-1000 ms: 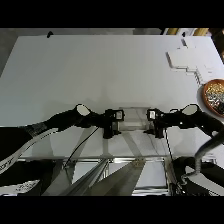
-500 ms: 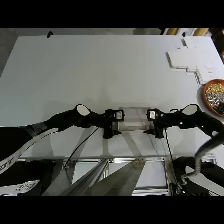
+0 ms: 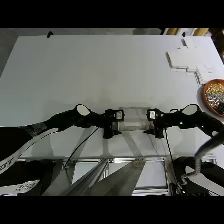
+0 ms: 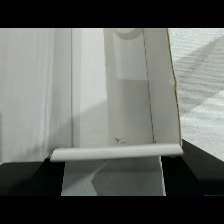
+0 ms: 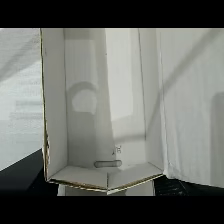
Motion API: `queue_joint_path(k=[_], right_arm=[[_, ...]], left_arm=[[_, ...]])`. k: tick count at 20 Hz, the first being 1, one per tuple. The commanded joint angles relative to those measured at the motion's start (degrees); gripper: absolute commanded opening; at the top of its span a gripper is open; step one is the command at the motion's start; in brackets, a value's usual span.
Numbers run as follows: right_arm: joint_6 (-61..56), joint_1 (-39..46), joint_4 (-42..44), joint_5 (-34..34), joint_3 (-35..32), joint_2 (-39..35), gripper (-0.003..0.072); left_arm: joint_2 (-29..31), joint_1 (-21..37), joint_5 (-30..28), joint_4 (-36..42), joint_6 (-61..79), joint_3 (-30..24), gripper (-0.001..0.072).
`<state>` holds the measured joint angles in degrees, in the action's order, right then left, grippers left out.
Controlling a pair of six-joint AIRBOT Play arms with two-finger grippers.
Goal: Fold the box and place the chain.
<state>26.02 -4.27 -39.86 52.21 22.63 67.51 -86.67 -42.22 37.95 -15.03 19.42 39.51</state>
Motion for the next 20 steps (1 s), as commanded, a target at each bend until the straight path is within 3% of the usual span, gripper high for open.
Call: queue_joint_path(k=[1,10,13,14,15,16,17,20], right_arm=[[0.4,0.0,0.7,-4.2,0.0,0.0,0.0396],[0.4,0.0,0.7,-3.3,0.1,0.0,0.0396],[-1.0,0.0,0.6,0.0,0.1,0.0,0.0396],[-1.1,0.0,0.5,0.8,0.1,0.0,0.0412],[-1.1,0.0,0.5,1.2,0.1,0.0,0.0479],[-1.5,0.0,0.4,1.1,0.1,0.0,0.0624],[-2.5,0.0,0.4,1.2,0.1,0.0,0.0689],[-6.8,0.0,-0.3,3.4,0.1,-1.8,0.0687]], left_arm=[[0.0,0.0,0.0,0.0,0.0,0.0,0.0253],[0.0,0.0,0.0,0.0,0.0,0.0,0.0253],[0.0,0.0,0.0,0.0,0.0,0.0,0.0253],[0.0,0.0,0.0,0.0,0.0,0.0,0.0253],[0.0,0.0,0.0,0.0,0.0,0.0,0.0253],[0.0,0.0,0.0,0.0,0.0,0.0,0.0253],[0.0,0.0,0.0,0.0,0.0,0.0,0.0253],[0.0,0.0,0.0,0.0,0.0,0.0,0.0253]])
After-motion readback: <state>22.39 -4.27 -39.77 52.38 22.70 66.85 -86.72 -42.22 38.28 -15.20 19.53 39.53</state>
